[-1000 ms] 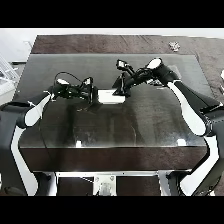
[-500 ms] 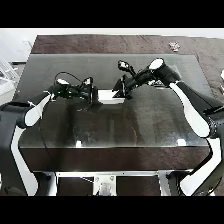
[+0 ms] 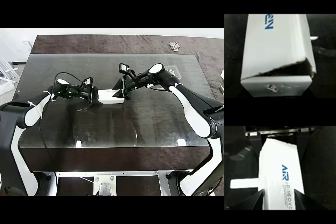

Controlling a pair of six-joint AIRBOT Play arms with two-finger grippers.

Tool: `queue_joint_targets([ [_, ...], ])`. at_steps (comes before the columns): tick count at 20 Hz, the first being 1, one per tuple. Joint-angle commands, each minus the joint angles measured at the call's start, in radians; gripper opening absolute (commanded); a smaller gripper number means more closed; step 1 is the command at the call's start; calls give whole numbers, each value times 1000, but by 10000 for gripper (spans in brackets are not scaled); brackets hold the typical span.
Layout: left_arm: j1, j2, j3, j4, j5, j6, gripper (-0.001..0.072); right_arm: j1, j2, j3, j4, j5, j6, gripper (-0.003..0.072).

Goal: Fold the box and place the chain.

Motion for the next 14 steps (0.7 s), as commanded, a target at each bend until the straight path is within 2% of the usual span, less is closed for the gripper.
queue_joint_targets([
  [1, 1, 0, 1, 0, 0, 1, 542, 0, 5, -3, 24, -21, -27, 440],
  [10, 1, 0, 0, 0, 0, 1, 542, -7, 39, -4, 51, -22, -53, 435],
  [14, 1, 0, 1, 0, 0, 1, 543, -7, 35, -24, 42, -66, -57, 436],
])
